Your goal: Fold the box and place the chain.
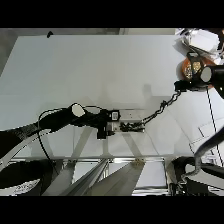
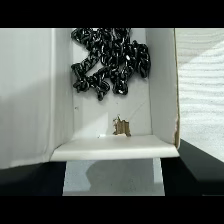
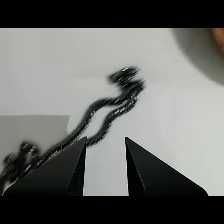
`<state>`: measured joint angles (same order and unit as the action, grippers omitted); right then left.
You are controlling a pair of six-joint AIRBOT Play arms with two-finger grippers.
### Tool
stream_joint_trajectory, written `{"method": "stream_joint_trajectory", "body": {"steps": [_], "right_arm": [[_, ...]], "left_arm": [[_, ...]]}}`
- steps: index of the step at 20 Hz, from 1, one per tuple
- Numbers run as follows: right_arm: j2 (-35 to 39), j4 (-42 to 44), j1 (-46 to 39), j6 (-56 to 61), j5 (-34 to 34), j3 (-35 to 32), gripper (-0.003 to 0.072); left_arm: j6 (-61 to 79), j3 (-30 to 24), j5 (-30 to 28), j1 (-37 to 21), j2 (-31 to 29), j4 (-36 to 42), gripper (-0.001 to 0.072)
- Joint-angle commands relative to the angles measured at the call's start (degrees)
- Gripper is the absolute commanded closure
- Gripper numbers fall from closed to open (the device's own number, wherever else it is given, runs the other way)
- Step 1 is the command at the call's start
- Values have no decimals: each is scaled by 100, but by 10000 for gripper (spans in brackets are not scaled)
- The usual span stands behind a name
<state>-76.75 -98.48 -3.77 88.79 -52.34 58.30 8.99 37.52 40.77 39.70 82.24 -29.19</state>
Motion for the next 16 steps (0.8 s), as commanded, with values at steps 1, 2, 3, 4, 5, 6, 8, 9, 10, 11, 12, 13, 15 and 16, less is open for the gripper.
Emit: {"method": "stream_joint_trajectory", "body": {"steps": [1,2,3,4,5,6,8,9,10,11,12,13,15,16], "right_arm": [[-929,-273,-293,24,7,581,411],[-1056,-256,-350,-94,59,586,368],[-1165,-229,-382,-181,96,586,341],[-1266,-162,-391,-295,116,586,338],[-1360,-101,-389,-389,140,586,329],[-1423,20,-391,-400,179,586,329],[-1493,238,-391,-492,339,586,330],[-1506,297,-391,-509,396,586,330],[-1526,304,-391,-509,407,586,331],[-1561,297,-391,-511,369,584,332],[-1613,297,-391,-509,332,584,333],[-1672,302,-391,-507,295,584,355],[-1727,326,-391,-507,221,584,484],[-1703,323,-391,-507,210,586,556]], "left_arm": [[0,-2,0,2,2,0,397],[0,-2,0,2,2,0,397],[0,-2,0,2,2,0,397],[0,0,2,2,2,0,397],[0,0,0,2,2,0,397],[0,0,0,2,2,0,397],[0,0,0,2,2,0,397],[0,0,2,2,2,0,397],[0,-2,0,2,2,0,397],[0,0,0,2,2,0,397],[0,-2,0,2,2,0,397],[0,-2,0,2,2,0,397],[0,-2,-2,2,2,-2,397],[0,-2,0,2,2,0,397]]}}
